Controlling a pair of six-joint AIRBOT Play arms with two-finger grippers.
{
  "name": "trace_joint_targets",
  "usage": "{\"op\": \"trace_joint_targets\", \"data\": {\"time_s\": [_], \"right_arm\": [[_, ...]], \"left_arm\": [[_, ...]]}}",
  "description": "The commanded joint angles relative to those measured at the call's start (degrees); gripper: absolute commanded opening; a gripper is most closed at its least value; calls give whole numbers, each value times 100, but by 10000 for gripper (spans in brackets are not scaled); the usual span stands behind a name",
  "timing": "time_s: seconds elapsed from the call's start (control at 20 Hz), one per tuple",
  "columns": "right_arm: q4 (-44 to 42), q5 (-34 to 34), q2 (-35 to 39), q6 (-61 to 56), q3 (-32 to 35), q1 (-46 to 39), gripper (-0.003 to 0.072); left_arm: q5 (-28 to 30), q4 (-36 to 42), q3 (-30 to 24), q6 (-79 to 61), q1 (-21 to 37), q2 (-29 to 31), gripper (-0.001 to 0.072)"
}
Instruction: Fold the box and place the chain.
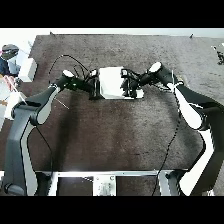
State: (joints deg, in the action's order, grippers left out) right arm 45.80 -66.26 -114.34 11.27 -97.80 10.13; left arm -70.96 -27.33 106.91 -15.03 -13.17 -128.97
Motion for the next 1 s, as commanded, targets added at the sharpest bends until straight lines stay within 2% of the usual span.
{"op": "trace_joint_targets", "data": {"time_s": [0.0, 0.5, 0.7, 0.95], "right_arm": [[24, 7, -2, 11, 2, 2, 714], [26, -142, -2, 11, 2, -2, 704], [184, -142, 4, -247, 0, -39, 354], [822, -203, 28, -944, -2, -262, 311]], "left_arm": [[0, -4, -2, 2, 0, -4, 467], [0, -4, -2, 2, 0, -4, 467], [0, -4, -2, 2, 0, -4, 467], [0, -4, -2, 2, 0, -4, 467]]}}
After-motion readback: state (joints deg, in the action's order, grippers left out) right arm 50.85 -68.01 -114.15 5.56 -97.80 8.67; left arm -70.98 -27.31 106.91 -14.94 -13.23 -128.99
